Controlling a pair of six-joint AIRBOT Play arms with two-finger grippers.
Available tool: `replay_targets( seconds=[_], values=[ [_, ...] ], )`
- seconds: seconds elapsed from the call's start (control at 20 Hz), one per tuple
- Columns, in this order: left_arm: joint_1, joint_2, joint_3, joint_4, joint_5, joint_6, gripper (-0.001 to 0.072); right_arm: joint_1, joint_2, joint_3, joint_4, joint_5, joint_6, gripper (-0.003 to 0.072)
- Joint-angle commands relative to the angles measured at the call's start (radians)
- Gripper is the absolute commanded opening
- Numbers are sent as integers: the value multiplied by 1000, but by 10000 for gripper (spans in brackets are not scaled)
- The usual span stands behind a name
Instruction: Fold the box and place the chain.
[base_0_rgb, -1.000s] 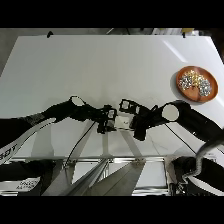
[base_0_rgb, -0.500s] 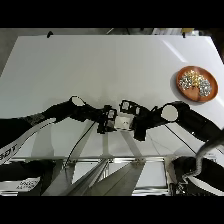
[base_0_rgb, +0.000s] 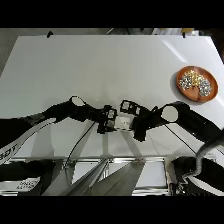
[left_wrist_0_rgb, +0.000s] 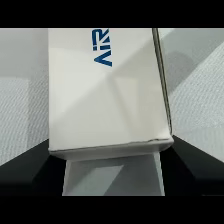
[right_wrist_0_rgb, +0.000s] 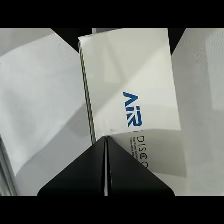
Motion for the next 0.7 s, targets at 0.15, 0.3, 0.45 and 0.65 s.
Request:
replay_targets(
  seconds=[0.15,0.3,0.45,0.65],
  values=[
    [1,0,1,2,2,0,169,-14,132,97,-117,-23,168,14],
    [1,0,1,2,2,0,169,-93,200,113,-224,107,327,14],
    [1,0,1,2,2,0,169,-215,204,113,-291,341,452,14],
    [1,0,1,2,2,0,169,-375,204,113,-480,418,733,14]
  ],
)
